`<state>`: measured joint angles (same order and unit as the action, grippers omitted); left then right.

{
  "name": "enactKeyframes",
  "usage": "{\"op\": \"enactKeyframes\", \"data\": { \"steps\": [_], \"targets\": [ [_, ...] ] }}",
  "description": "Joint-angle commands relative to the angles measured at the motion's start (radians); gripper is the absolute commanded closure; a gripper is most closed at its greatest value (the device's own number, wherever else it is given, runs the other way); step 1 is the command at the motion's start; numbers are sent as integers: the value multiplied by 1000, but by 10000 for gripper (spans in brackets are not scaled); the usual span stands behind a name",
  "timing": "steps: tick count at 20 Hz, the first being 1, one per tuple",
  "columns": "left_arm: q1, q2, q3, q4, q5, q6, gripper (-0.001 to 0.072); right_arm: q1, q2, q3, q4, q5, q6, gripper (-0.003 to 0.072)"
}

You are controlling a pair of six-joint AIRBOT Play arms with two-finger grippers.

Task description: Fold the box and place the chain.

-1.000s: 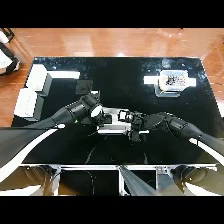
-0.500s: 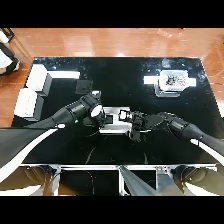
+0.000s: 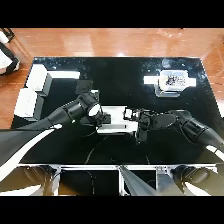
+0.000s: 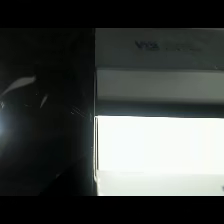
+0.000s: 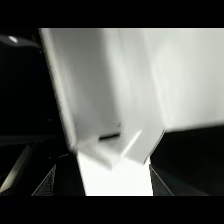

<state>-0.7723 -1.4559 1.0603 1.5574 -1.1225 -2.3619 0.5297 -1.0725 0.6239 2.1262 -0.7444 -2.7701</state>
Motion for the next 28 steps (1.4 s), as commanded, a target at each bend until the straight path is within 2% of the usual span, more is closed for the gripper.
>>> {"op": "enactKeyframes", "data": {
  "steps": [1,4,10,16,28],
  "targets": [
    [25,37,-33,6,-8,6,688,-5,24,2,-28,-48,40,-28],
    [32,74,-87,5,19,5,687,-5,23,2,-36,-40,45,-28],
    [32,54,-87,5,48,28,687,1,18,2,-9,55,10,-28],
    [33,49,-87,5,64,62,687,52,-58,2,13,107,-17,-28],
    [33,49,-87,5,67,62,687,52,-78,2,14,132,-69,-27]
  ]
}}
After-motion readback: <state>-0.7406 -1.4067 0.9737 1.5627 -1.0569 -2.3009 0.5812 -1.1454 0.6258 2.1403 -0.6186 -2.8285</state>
